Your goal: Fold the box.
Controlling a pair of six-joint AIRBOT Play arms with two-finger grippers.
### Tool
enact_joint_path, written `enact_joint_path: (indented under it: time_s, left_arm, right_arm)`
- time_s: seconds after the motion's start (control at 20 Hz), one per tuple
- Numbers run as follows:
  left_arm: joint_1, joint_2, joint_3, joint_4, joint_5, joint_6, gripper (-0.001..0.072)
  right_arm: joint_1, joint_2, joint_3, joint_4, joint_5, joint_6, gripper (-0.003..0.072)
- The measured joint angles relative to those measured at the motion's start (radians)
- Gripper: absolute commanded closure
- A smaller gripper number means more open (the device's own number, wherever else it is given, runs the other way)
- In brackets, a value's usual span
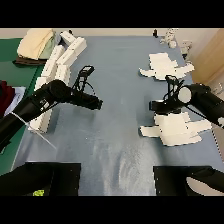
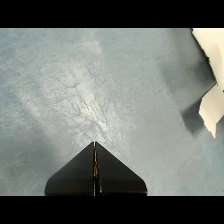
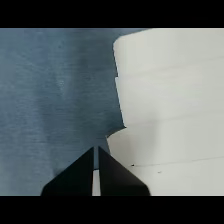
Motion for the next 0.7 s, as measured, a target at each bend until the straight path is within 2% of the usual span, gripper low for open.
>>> enact_joint_path:
  time_s: [0.05, 0.1, 0.15, 0.2, 0.25, 0.4, 0.6, 0.7]
  left_arm:
    - [-0.002, 0.0, 0.0, -0.005, 0.002, 0.0, 0.0694]
    - [-0.002, 0.0, 0.0, -0.011, 0.002, -0.002, 0.068]
    - [-0.002, 0.0, 0.0, -0.014, 0.002, -0.007, 0.0424]
    - [-0.002, 0.0, 0.0, -0.016, 0.001, -0.015, 0.0213]
    - [-0.001, 0.0, 0.0, -0.02, 0.0, -0.029, 0.0235]
    - [-0.001, 0.0, 0.0, -0.033, -0.008, -0.071, 0.0235]
    - [0.0, 0.0, 0.0, -0.044, -0.054, -0.116, 0.0235]
    - [0.0, 0.0, 0.0, -0.056, -0.096, -0.128, 0.0235]
  right_arm:
    - [-0.026, -0.001, 0.018, -0.019, 0.01, 0.015, 0.0437]
    - [-0.071, -0.005, 0.047, -0.057, 0.037, 0.03, 0.0438]
    - [-0.127, -0.011, 0.08, -0.087, 0.069, 0.037, 0.0439]
    - [-0.202, -0.019, 0.121, -0.111, 0.112, 0.033, 0.0446]
    - [-0.29, -0.031, 0.162, -0.132, 0.155, 0.012, 0.0446]
    - [-0.565, -0.086, 0.263, -0.117, 0.28, -0.13, 0.0446]
    - [-0.898, -0.208, 0.321, 0.01, 0.363, -0.404, 0.0441]
    - [-1.014, -0.278, 0.334, 0.1, 0.387, -0.534, 0.0441]
